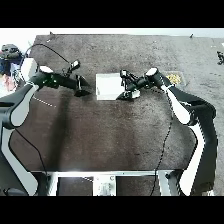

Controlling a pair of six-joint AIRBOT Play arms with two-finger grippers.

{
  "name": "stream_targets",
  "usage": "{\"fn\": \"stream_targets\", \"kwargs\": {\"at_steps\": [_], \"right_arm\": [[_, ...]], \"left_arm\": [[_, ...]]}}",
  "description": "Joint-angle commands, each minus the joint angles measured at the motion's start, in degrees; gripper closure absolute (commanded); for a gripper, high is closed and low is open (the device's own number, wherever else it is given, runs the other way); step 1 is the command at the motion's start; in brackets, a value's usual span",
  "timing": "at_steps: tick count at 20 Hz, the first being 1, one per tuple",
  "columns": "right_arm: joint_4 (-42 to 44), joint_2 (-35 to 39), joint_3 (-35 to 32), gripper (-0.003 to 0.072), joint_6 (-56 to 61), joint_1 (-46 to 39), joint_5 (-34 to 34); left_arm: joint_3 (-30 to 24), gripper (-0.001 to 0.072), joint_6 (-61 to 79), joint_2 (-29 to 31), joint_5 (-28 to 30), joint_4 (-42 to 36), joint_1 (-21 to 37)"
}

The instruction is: Fold the box and place the chain.

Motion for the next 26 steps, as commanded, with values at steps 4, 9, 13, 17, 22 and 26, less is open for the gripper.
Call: {"fn": "stream_targets", "kwargs": {"at_steps": [4, 9, 13, 17, 22, 26], "right_arm": [[0.02, 0.02, 0.0, 0.026, 0.0, 0.02, 0.02], [0.02, 0.02, 0.0, 0.026, 0.0, 0.02, 0.02], [0.02, 0.02, 0.0, 0.026, 0.0, 0.02, 0.02], [0.02, 0.02, 0.0, 0.026, 0.0, 0.02, 0.02], [0.02, 0.02, 0.0, 0.026, 0.0, 0.0, 0.02], [0.02, 0.02, 0.0, 0.026, 0.0, 0.02, 0.02]], "left_arm": [[3.28, 0.0098, 7.54, -5.18, 0.22, -3.56, 0.17], [4.31, 0.0032, 15.02, -8.0, -5.7, -3.74, -0.68], [4.31, -0.0011, 15.02, -8.24, -4.13, -4.5, -2.21], [4.31, -0.0011, 14.6, -8.26, -0.7, -4.7, -2.43], [4.31, -0.0011, 14.91, -8.26, -1.38, -4.83, -3.17], [4.31, -0.0011, 15.06, -9.22, 1.42, -5.4, -5.4]]}}
